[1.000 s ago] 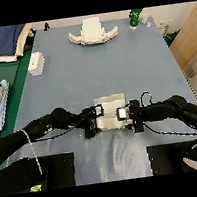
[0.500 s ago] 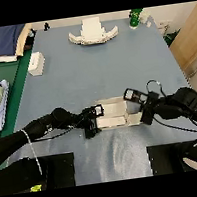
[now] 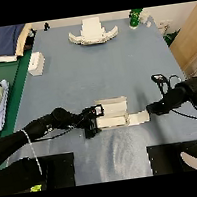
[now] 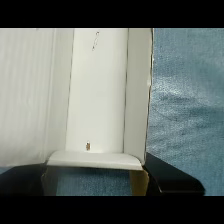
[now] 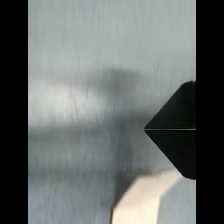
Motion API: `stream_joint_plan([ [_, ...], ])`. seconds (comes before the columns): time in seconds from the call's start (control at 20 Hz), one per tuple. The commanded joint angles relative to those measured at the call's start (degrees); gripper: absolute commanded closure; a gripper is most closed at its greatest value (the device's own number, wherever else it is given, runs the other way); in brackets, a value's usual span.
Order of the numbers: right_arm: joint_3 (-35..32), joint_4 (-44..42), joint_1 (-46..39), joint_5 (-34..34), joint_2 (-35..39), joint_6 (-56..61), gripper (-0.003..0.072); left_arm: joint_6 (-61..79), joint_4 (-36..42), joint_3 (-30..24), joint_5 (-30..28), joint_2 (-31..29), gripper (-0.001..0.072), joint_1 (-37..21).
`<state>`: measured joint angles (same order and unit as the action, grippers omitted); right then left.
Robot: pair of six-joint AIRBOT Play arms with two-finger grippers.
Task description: Fold the box.
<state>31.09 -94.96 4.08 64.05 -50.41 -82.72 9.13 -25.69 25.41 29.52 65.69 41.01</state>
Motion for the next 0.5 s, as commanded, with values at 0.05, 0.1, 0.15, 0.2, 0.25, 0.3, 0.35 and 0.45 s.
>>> stream_joint_plan([
  [0.05, 0.1, -19.3, -0.7, 1.2, -2.4, -5.9, 0.0686, 0.0, 0.0, 0.0, 0.0, 0.0, 0.0265, 0.0],
  [0.1, 0.1, -19.4, -0.2, 1.4, -2.4, -6.4, 0.0686, 0.0, 0.0, 0.0, 0.0, 0.0, 0.0265, 0.0],
  [0.15, 0.0, -19.4, 0.0, 1.5, -2.4, -7.0, 0.0686, 0.0, 0.0, 0.0, 0.0, 0.0, 0.0266, 0.0],
  [0.2, 0.0, -19.4, 0.0, 1.5, -2.4, -6.9, 0.0686, 0.0, 0.0, 0.0, 0.0, 0.0, 0.0266, 0.0],
  [0.25, 0.0, -19.5, 0.0, 1.5, -2.4, -7.0, 0.0686, 0.0, 0.0, 0.0, 0.0, 0.0, 0.0265, 0.0],
  [0.3, 0.0, -19.8, 0.0, 1.5, -2.4, -7.3, 0.0686, 0.0, 0.0, 0.0, 0.0, 0.0, 0.0265, 0.0],
  [0.35, 0.0, -20.3, 0.0, 1.5, -2.4, -7.5, 0.0686, 0.0, 0.0, 0.0, 0.0, 0.0, 0.0265, 0.0],
  [0.45, 0.0, -20.9, 0.0, 1.3, -2.4, -8.8, 0.0686, 0.0, 0.0, 0.0, 0.0, 0.0, 0.0265, 0.0],
])
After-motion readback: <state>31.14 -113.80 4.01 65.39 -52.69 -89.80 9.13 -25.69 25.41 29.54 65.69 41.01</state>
